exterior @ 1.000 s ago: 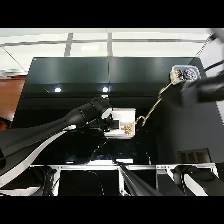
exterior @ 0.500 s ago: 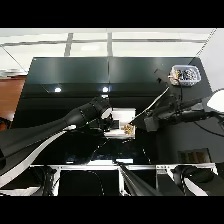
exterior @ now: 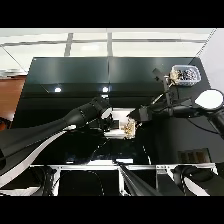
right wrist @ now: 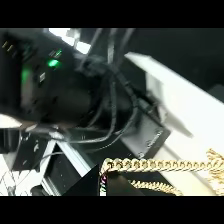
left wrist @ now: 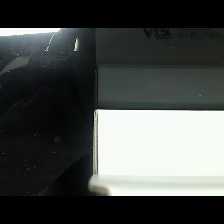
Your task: Fold the box and place the chain.
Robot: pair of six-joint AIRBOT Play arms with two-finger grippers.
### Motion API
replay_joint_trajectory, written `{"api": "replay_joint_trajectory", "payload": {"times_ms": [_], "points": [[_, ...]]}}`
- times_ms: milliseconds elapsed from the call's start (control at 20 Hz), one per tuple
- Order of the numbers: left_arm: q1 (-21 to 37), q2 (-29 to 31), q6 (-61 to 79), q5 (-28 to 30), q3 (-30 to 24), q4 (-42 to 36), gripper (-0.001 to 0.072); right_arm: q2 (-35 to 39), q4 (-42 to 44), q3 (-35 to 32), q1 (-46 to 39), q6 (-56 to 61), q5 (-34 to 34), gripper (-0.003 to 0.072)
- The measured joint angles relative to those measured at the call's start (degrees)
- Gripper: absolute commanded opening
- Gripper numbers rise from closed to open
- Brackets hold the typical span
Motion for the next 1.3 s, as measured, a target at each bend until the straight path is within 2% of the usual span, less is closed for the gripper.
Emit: {"api": "replay_joint_trajectory", "payload": {"times_ms": [250,400,550,950,1000,1050,1100,1300], "points": [[0.0,0.0,-0.02,-0.17,0.0,0.0,0.0033,-0.5,4.0,3.26,-8.72,-1.95,10.43,0.0019],[0.0,0.0,-0.04,-0.2,0.0,0.0,0.0033,-0.74,7.02,3.96,-10.03,-3.69,13.57,0.0019],[0.0,0.0,0.02,-0.09,0.0,0.02,0.0033,-1.68,7.87,4.24,-7.37,-4.68,14.27,0.0019],[0.0,0.0,0.04,0.02,0.0,0.04,0.0033,-5.99,4.57,4.26,-1.29,-5.44,9.88,0.002],[0.0,0.0,0.04,0.02,0.0,0.04,0.0033,-6.51,3.54,4.22,-0.98,-5.31,9.53,0.0053],[0.0,0.0,0.04,0.02,0.0,0.04,0.0033,-6.86,2.49,4.17,-0.81,-4.81,8.96,0.0286],[0.0,0.0,0.04,0.02,0.0,0.04,0.0033,-7.15,1.27,4.17,-0.66,-4.24,8.37,0.0348],[0.0,0.0,0.04,0.07,0.0,0.04,0.0033,-7.56,-3.63,4.5,-3.48,-3.26,7.54,0.0347]]}}
